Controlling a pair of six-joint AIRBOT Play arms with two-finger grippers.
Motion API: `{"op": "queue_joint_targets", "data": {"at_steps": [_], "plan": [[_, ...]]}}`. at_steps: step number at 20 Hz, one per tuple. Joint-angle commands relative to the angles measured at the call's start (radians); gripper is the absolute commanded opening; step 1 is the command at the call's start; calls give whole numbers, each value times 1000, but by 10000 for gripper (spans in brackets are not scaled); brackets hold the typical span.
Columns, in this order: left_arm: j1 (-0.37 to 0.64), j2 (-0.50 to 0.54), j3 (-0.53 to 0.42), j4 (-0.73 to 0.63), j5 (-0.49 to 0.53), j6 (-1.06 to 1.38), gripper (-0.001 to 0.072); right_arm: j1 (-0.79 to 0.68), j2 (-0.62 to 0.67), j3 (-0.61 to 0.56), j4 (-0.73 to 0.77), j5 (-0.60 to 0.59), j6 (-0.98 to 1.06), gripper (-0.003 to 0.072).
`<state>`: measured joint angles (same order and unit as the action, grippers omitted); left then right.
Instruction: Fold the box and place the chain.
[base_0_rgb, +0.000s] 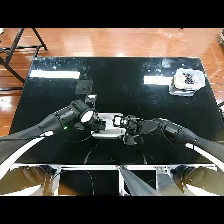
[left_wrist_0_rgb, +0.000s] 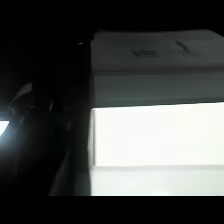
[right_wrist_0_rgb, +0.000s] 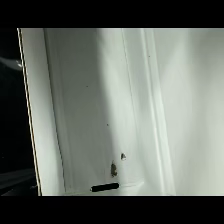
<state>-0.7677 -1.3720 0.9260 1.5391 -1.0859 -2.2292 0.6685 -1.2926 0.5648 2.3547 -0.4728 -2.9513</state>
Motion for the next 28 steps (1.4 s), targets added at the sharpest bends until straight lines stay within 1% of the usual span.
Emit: {"op": "queue_joint_targets", "data": {"at_steps": [1,6,7,8,10,11,12,13,16,28], "plan": [[5,-1,5,1,-9,0,422,0,0,0,0,-1,0,237],[5,-23,5,-11,-10,7,420,0,0,0,0,-1,0,237],[5,-23,5,-11,-11,8,371,0,0,0,0,-1,0,237],[5,-23,5,-11,-12,8,302,0,0,0,0,-1,0,237],[5,-23,5,-11,-11,8,300,0,0,0,0,-1,0,236],[5,-23,5,-11,-11,8,260,0,0,0,0,-1,0,237],[5,-24,5,-14,-11,9,88,0,0,0,0,-1,0,236],[5,-25,5,-22,-8,20,22,0,0,0,0,-1,0,236],[2,-27,5,-55,5,30,22,0,0,0,0,-1,0,236],[3,-31,5,-58,8,43,23,0,0,0,0,-1,0,237]]}}
